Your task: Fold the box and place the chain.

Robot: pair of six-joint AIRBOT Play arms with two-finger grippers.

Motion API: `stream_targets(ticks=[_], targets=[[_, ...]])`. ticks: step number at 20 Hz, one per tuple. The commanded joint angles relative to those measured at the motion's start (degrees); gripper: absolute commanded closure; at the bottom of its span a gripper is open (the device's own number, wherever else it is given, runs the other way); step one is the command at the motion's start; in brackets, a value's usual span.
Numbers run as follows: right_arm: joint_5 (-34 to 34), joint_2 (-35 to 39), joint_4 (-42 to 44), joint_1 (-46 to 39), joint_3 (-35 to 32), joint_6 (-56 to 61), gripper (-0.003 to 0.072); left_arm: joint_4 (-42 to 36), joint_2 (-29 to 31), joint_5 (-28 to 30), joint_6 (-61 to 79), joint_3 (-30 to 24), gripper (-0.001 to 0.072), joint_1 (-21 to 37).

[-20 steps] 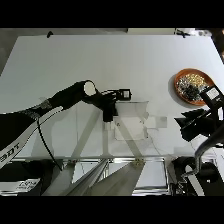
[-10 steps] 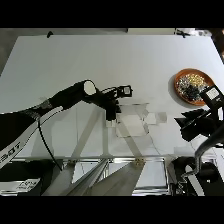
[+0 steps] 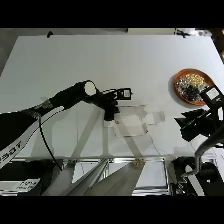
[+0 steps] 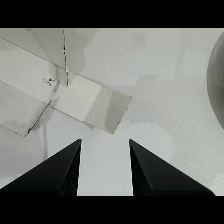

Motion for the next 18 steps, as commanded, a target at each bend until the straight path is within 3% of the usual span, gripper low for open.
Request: stream_targets(ticks=[1,18], targets=[[0.0,0.0,0.0,0.0,0.0,0.0,0.0339,0.8,0.0,-0.8,0.4,0.0,0.0705,0.0],[0.0,0.0,0.0,0.0,0.0,0.0,0.0339,0.6,-1.1,-0.8,2.3,0.0,0.0704,0.0]])
